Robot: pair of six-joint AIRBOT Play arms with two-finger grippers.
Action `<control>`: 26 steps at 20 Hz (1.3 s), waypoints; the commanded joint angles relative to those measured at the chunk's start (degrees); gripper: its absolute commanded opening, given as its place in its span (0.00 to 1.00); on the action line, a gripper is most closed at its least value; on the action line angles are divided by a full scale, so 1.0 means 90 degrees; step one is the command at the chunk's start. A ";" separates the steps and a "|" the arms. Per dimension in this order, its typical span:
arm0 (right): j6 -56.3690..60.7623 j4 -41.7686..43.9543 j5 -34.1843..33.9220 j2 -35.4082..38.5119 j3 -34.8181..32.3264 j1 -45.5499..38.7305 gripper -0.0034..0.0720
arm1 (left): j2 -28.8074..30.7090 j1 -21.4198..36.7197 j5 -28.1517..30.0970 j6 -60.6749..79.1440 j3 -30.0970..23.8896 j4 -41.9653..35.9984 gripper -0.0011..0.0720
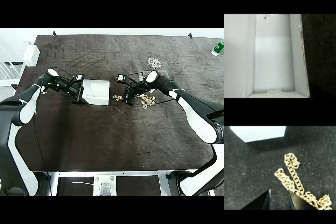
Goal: Fold the box and place the chain.
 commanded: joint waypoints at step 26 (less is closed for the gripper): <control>0.0345 0.0804 0.0447 0.1222 0.1115 0.0204 0.07 | 0.0002 0.0002 0.0000 0.0002 0.0007 0.0000 0.77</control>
